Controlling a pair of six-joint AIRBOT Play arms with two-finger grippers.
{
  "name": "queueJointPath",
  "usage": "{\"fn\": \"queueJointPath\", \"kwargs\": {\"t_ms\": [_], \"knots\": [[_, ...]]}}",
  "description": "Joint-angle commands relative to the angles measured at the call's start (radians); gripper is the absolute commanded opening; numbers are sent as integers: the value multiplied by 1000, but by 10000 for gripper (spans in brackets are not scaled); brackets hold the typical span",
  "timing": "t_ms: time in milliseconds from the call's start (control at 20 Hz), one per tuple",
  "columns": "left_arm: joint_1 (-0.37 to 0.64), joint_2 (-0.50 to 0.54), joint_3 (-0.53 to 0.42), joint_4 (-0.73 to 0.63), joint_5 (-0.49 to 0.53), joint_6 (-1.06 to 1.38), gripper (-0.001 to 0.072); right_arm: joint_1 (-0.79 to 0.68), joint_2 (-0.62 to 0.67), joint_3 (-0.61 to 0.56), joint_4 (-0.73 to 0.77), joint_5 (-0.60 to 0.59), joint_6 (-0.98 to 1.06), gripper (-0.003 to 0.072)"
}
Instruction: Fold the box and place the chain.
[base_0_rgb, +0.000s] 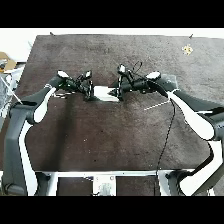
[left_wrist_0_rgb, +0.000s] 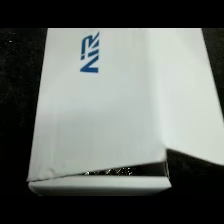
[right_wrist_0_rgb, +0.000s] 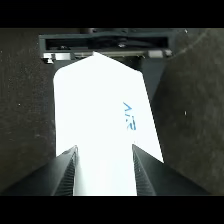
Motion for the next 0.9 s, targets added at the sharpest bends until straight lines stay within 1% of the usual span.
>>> {"fn": "queueJointPath", "kwargs": {"t_ms": [0, 100, 150, 200, 450, 600, 850], "knots": [[1, 0, 1, 0, 0, 0, 415, 9, 1, -1, 0, -104, -61, 377], [1, 0, 1, 0, 0, 0, 415, 6, 1, 6, 0, -113, -66, 376], [1, 0, 1, 0, 0, 0, 416, 6, 3, 6, 0, -114, -67, 363], [1, 0, 1, 0, 0, 0, 415, 6, 5, 6, 0, -114, -66, 266], [1, 0, 1, 0, 0, 0, 415, 6, 5, 5, -1, -109, -64, 266], [1, 0, 1, 0, 0, 0, 415, 6, 5, 4, -13, -73, -47, 266], [1, 0, 1, 0, 0, 0, 415, 6, 3, 3, -129, -32, 53, 266]]}}
